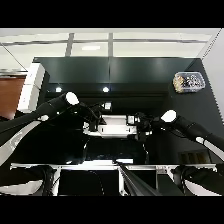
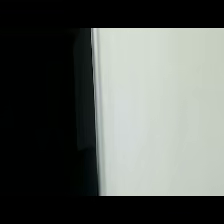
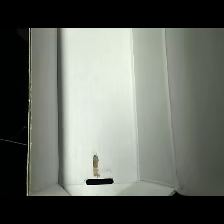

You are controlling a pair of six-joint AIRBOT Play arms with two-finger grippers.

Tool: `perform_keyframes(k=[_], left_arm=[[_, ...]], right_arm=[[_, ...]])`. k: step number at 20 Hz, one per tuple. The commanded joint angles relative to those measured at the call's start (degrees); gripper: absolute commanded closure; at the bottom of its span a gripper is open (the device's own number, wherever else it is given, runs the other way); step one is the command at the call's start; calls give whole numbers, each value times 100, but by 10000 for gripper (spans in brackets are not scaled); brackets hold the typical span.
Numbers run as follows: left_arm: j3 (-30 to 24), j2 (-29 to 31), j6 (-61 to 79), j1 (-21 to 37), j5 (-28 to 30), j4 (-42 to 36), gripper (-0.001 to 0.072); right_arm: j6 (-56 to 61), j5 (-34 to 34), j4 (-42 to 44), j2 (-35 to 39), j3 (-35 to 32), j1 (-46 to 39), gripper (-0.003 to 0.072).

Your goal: Fold the box and place the chain.

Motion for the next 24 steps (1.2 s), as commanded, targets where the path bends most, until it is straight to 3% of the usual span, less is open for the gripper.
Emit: perform_keyframes(k=[1,10,11,12,14,18,19,20,24], left_arm=[[4,4,0,-2,-2,-2,684],[4,4,0,-2,-9,-4,684],[4,4,-2,-2,-13,-2,684],[7,7,-4,-2,-44,-2,681],[13,15,-31,9,-140,0,672],[11,319,-597,17,-153,122,177],[11,507,-828,33,-153,264,109],[11,706,-1119,68,-186,422,49],[11,1650,-2756,280,-756,2026,50]], right_arm=[[9,-11,4,-55,2,4,22],[17,-11,4,-55,2,4,23],[17,-9,4,-55,2,4,68],[22,-9,4,-55,2,4,235],[20,-9,2,-55,2,4,245],[20,-9,2,-55,2,4,245],[20,-9,2,-55,2,4,245],[22,-9,2,-55,2,4,245],[20,-11,2,-55,2,4,245]])
